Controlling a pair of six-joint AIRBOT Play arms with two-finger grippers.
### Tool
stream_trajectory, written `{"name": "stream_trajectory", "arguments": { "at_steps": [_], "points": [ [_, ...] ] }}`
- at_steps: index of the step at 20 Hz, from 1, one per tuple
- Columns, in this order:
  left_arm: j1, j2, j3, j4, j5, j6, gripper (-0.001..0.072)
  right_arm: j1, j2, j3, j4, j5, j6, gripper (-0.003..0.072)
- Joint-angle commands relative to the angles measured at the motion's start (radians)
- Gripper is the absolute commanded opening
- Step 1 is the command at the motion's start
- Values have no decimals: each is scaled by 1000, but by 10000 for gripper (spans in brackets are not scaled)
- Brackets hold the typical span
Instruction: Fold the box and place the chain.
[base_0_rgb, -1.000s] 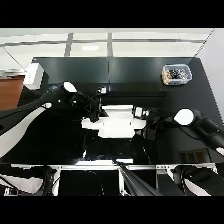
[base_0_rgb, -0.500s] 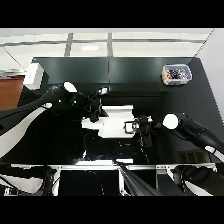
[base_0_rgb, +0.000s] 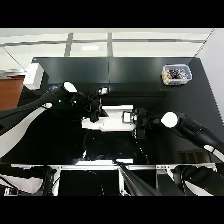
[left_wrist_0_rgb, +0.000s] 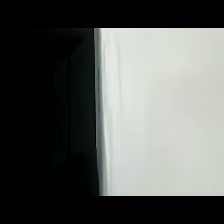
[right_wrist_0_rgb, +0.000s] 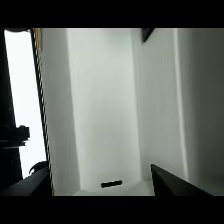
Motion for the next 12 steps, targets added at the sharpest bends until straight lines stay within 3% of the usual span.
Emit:
{"name": "stream_trajectory", "arguments": {
  "at_steps": [1, 5, 12],
  "points": [
    [-1, -1, 0, 0, -3, -1, 24, -42, 9, 23, 27, -16, 33, 685],
    [-1, -1, 0, 0, -4, -1, 25, -172, 0, 23, 135, 100, -33, 684],
    [-1, -1, 0, -1, -21, -1, 24, -242, -125, 23, 406, 143, -367, 685]
  ]
}}
